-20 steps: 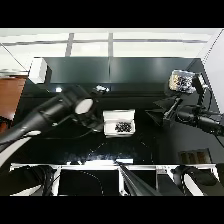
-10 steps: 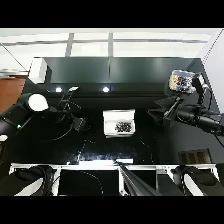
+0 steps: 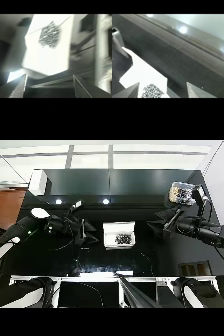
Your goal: Fold the box and place the chain.
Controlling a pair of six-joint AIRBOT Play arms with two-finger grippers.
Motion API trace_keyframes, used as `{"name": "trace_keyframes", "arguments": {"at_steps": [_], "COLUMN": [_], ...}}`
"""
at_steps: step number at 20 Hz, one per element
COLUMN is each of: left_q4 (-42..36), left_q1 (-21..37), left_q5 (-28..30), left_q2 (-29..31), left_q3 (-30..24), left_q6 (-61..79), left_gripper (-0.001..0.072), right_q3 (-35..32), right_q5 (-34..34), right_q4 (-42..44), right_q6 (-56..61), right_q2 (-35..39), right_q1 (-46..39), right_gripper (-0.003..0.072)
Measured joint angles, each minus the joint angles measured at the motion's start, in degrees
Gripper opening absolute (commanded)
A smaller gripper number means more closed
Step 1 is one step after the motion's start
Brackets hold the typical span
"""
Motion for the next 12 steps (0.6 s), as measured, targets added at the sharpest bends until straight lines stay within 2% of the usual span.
{"name": "trace_keyframes", "arguments": {"at_steps": [5,12], "left_q4": [4.9,6.9], "left_q1": [-5.5,-8.9], "left_q5": [7.8,10.7], "left_q2": [-2.0,-4.9], "left_q3": [-0.1,-0.1], "left_q6": [12.4,16.2], "left_gripper": [0.0706,0.0705], "right_q3": [0.0,0.0], "right_q5": [-1.9,-2.6], "right_q4": [-0.1,-0.2], "right_q6": [0.0,0.0], "right_q2": [0.0,0.0], "right_q1": [0.0,0.0], "right_gripper": [0.0705,0.0704]}}
